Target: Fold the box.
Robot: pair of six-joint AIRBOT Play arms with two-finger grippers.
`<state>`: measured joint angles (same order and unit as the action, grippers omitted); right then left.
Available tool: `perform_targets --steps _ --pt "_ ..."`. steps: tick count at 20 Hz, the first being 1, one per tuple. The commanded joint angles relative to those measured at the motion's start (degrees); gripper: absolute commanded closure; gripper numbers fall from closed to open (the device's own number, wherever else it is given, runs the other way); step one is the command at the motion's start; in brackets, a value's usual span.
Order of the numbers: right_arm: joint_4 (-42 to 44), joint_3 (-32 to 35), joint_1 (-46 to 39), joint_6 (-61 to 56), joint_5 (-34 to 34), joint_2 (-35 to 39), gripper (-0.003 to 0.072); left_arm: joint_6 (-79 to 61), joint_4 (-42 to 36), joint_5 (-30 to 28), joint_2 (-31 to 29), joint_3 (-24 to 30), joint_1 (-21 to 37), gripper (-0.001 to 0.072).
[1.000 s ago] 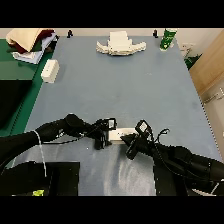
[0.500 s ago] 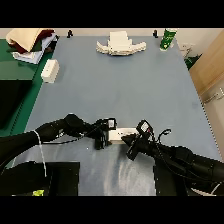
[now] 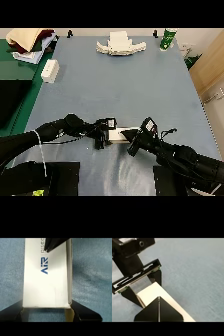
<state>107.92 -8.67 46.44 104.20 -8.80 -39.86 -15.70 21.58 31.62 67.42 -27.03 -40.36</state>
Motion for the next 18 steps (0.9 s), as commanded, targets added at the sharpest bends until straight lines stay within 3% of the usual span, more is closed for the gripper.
perform_targets --steps 1,5,8,14,16,18 --pt "-0.13 -1.92 -2.93 1.95 3.37 0.81 0.0668 -0.09 0.04 0.0 -0.02 -0.04 0.02 0.0201" --pt "-5.73 -14.47 -14.78 5.4 31.45 0.11 0.0668 -0.09 0.04 0.02 -0.02 -0.04 0.02 0.0201" --pt "-12.61 -26.18 -23.98 -1.27 46.69 -4.22 0.0668 -0.07 0.07 0.04 -0.02 -0.04 0.02 0.0201" --pt "-20.33 -47.06 -30.42 -19.69 75.21 -23.34 0.0668 -0.09 0.04 0.02 -0.02 -0.04 0.02 0.0201" --pt "-21.2 -50.51 -30.42 -24.92 80.39 -28.13 0.0668 -0.09 0.04 0.02 -0.02 -0.04 0.02 0.0201" --pt "-21.07 -52.04 -30.4 -28.61 81.31 -31.1 0.0668 -0.09 0.04 0.02 -0.02 -0.04 0.02 0.0201"
